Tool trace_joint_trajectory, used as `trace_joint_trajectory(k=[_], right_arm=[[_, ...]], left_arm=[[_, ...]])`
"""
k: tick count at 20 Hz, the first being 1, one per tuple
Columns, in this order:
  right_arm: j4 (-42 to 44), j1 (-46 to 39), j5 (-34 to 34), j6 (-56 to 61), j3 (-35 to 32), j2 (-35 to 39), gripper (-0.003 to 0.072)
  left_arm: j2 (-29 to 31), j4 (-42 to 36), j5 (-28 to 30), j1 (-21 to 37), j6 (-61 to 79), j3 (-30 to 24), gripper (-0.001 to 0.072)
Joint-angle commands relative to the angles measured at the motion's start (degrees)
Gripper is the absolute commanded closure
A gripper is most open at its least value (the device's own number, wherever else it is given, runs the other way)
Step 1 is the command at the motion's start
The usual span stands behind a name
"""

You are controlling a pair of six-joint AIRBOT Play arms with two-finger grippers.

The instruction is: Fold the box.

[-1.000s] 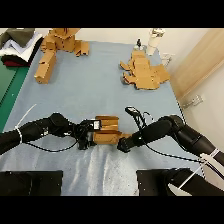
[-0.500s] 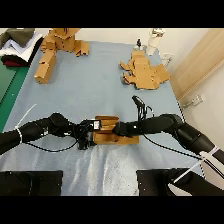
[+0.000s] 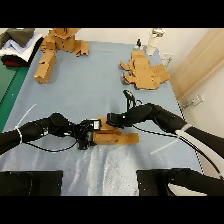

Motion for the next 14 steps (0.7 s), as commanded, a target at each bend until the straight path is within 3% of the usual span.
trace_joint_trajectory(k=[1,9,14], right_arm=[[-1.1,0.0,0.8,-3.2,0.8,-6.1,0.0387],[-2.5,0.0,0.7,-8.2,1.3,-4.9,0.0386],[-21.2,0.0,-9.0,-8.0,5.6,5.8,0.0386]], left_arm=[[0.0,0.0,0.0,0.0,0.0,0.0,0.0347],[0.0,0.0,0.0,0.0,0.0,0.0,0.0346],[0.0,0.0,0.0,0.0,0.0,0.0,0.0347]])
